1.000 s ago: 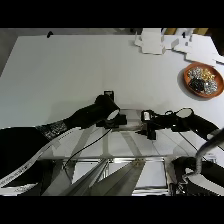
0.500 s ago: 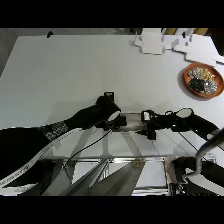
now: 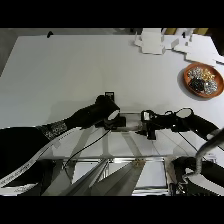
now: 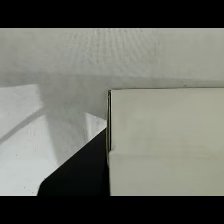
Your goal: Fold the box and place the chain.
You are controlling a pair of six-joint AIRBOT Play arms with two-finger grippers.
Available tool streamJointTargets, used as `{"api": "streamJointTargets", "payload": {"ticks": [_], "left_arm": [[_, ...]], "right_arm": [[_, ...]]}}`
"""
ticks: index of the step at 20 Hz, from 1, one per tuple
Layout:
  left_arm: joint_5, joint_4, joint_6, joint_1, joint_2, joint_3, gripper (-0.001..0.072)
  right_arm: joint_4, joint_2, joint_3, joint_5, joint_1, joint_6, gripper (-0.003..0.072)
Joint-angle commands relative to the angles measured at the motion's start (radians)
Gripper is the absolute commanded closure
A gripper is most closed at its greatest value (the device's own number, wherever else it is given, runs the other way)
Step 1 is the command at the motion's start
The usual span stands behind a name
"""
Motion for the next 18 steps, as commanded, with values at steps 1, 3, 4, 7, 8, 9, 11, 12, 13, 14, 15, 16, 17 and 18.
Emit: {"api": "streamJointTargets", "payload": {"ticks": [1,3,4,7,8,9,11,12,13,14,15,16,17,18], "left_arm": [[0.005,-0.004,0.004,0.002,0.003,0.000,0.0626],[0.007,-0.020,0.038,0.008,0.017,0.000,0.0380],[0.006,-0.032,0.105,0.016,0.030,0.000,0.0344],[-0.031,-0.072,0.373,0.054,0.093,0.000,0.0344],[-0.047,-0.083,0.446,0.069,0.117,0.000,0.0343],[-0.061,-0.092,0.513,0.087,0.145,0.000,0.0332],[-0.121,-0.121,0.633,0.118,0.209,0.000,0.0313],[-0.158,-0.133,0.681,0.134,0.244,0.000,0.0310],[-0.192,-0.135,0.717,0.150,0.280,0.000,0.0272],[-0.224,-0.135,0.748,0.168,0.319,-0.001,0.0189],[-0.242,-0.133,0.791,0.189,0.359,-0.006,0.0079],[-0.243,-0.134,0.835,0.210,0.394,-0.016,0.0059],[-0.239,-0.135,0.887,0.235,0.433,-0.035,0.0059],[-0.227,-0.136,0.957,0.264,0.470,-0.065,0.0059]], "right_arm": [[-0.002,0.001,0.000,-0.001,0.000,-0.001,0.0255],[-0.002,0.001,0.000,-0.001,0.000,-0.001,0.0255],[-0.002,0.001,0.000,-0.001,0.000,-0.001,0.0255],[-0.002,0.001,0.000,-0.001,0.000,-0.001,0.0255],[-0.002,0.001,0.000,-0.001,0.000,-0.001,0.0255],[-0.002,0.001,0.000,-0.001,0.000,-0.001,0.0255],[-0.002,0.001,0.000,-0.001,0.000,-0.001,0.0255],[-0.002,0.001,0.000,-0.001,0.000,-0.001,0.0255],[-0.002,0.001,0.000,-0.001,0.000,-0.001,0.0255],[-0.002,0.001,0.000,-0.001,0.000,-0.001,0.0255],[-0.002,0.000,0.000,-0.001,0.000,-0.001,0.0255],[-0.002,0.001,0.000,-0.001,0.000,-0.001,0.0255],[-0.002,0.001,0.000,-0.001,0.000,-0.001,0.0255],[-0.002,0.001,0.000,-0.001,0.000,-0.001,0.0255]]}}
